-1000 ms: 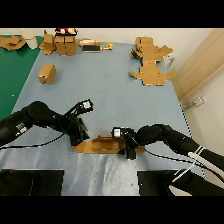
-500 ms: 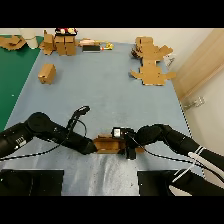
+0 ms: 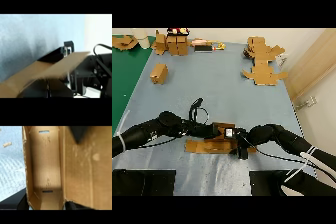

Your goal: Fold the box.

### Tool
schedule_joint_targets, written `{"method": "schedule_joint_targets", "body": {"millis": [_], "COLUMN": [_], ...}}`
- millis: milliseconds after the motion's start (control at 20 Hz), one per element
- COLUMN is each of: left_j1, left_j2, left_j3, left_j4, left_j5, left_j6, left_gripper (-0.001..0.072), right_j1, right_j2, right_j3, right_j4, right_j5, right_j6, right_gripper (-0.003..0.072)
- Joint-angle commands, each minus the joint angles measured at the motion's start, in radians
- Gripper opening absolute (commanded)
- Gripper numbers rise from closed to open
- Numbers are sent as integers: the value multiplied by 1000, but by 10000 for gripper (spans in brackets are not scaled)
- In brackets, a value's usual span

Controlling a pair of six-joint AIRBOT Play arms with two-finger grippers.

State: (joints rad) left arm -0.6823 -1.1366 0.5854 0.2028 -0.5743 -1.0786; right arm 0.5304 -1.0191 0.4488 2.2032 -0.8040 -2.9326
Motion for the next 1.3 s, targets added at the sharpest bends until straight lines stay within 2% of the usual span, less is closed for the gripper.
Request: {"method": "schedule_joint_targets", "body": {"millis": [0, 150, 550, 800, 900, 1050, 1150, 1250], "left_j1": [-2, -2, -2, 21, 58, 159, 269, 385], "left_j2": [-99, -143, -150, -145, -85, 74, 177, 266], "left_j3": [35, 47, 59, 69, 74, 43, -34, -120], "left_j4": [-14, 8, 118, 87, -14, 23, 22, 23], "left_j5": [53, 48, 64, 25, -76, -111, -80, -123], "left_j6": [18, 13, -68, -25, 131, 146, 148, 257], "left_gripper": [11, 10, 10, 11, 11, 11, 11, 11], "right_j1": [1, 1, 1, 1, 1, 1, 1, 1], "right_j2": [0, 0, 0, 0, 0, 0, 0, 0], "right_j3": [1, 1, 1, 1, 1, 1, 1, 1], "right_j4": [0, 0, -1, -1, -7, -8, -8, -8], "right_j5": [-1, -1, 0, 0, -1, -1, 0, -1], "right_j6": [0, 0, 0, 0, 0, 0, 0, 0], "right_gripper": [501, 501, 501, 502, 502, 501, 501, 502]}}
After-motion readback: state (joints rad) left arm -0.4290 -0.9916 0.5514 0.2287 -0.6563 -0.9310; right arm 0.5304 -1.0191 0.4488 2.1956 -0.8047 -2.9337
